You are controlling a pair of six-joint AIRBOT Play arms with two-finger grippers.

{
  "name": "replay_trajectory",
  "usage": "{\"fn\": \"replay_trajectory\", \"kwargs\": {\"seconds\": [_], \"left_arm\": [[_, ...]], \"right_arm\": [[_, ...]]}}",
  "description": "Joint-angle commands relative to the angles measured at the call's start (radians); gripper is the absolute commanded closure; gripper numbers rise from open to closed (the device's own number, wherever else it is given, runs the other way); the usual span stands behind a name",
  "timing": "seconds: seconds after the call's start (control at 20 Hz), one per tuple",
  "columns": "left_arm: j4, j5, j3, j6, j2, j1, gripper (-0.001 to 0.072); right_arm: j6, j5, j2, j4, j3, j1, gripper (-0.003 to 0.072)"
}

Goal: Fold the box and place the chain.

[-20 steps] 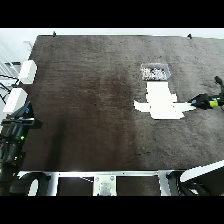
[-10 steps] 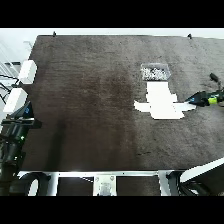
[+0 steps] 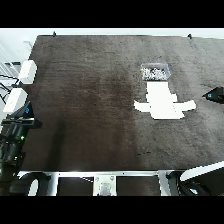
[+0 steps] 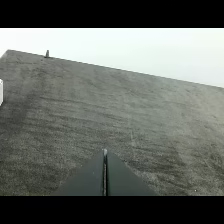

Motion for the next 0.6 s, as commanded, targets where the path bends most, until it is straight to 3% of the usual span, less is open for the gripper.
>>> {"fn": "replay_trajectory", "kwargs": {"seconds": [0.0,0.2,0.3,0.55], "left_arm": [[0.0,0.0,0.0,0.001,0.0,0.0,0.0689],[0.0,0.0,0.0,0.0,0.0,0.0,0.0689],[0.0,0.0,0.0,0.0,0.0,0.0,0.0689],[0.0,0.0,0.0,0.0,0.0,0.0,0.0689]], "right_arm": [[-0.002,-0.013,-0.047,0.012,-0.003,0.02,0.018],[-0.025,0.064,-0.129,0.087,-0.003,0.051,0.0183],[-0.027,0.116,-0.165,0.106,-0.006,0.064,0.0254],[-0.061,0.124,-0.181,0.135,-0.093,0.094,0.026]]}}
